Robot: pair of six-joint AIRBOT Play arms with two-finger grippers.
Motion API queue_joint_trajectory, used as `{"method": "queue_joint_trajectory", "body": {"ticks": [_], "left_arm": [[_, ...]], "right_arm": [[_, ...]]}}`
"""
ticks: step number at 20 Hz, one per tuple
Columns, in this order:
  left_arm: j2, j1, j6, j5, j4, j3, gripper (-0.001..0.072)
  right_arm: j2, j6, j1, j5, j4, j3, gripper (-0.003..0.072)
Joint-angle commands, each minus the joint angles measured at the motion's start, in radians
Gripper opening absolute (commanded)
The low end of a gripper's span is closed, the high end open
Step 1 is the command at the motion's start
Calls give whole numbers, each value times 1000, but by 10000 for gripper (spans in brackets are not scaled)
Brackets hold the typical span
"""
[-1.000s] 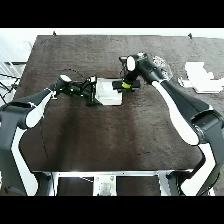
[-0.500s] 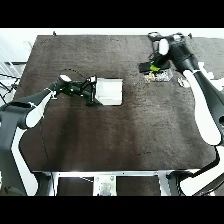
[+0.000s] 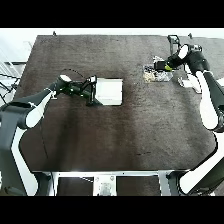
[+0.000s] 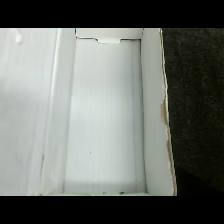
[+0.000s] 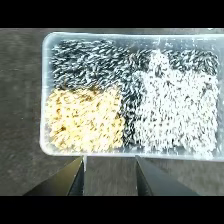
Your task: Fold the box and place the chain.
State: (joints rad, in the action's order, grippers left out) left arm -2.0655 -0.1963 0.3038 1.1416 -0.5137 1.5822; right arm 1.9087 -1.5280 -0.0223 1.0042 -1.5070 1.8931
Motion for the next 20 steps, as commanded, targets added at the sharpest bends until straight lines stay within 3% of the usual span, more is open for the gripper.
{"method": "queue_joint_trajectory", "body": {"ticks": [1,4,12,14,20], "left_arm": [[0,0,0,0,0,0,285],[0,0,0,0,0,0,285],[1,0,0,0,0,0,286],[1,0,0,0,0,0,285],[1,0,0,0,0,0,285]], "right_arm": [[52,110,-23,-51,86,1,351],[76,174,-23,-51,152,1,289],[104,195,-16,-66,173,1,245],[104,202,-14,-64,172,8,29],[44,201,-11,-50,167,26,13]]}}
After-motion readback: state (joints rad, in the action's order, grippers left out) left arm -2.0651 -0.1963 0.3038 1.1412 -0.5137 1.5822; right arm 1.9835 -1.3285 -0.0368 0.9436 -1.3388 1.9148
